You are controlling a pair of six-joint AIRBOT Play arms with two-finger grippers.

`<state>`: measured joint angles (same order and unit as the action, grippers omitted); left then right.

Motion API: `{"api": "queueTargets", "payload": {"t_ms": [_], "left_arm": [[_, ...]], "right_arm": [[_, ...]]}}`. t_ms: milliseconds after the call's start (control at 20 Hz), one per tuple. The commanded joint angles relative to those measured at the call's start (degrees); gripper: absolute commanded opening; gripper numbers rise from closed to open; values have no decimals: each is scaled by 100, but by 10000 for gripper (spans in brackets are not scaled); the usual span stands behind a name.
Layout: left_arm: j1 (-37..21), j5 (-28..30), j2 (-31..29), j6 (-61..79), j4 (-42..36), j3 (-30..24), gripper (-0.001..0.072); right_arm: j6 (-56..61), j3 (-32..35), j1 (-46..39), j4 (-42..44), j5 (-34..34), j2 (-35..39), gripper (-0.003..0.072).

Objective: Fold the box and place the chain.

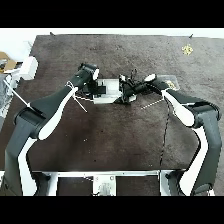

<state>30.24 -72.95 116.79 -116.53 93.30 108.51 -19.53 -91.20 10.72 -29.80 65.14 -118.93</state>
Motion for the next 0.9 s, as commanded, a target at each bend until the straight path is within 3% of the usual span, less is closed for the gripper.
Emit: {"api": "queueTargets", "payload": {"t_ms": [0,550,700,850], "left_arm": [[0,-11,-15,177,-201,13,324],[0,-1580,-55,457,-48,1088,323],[0,-1506,-439,876,44,1064,323],[0,-1770,-1036,1814,763,1064,324]], "right_arm": [[4,2,4,2,2,-2,438],[4,2,4,2,4,-2,438],[4,2,2,2,2,-2,438],[4,2,4,2,4,-2,438]]}}
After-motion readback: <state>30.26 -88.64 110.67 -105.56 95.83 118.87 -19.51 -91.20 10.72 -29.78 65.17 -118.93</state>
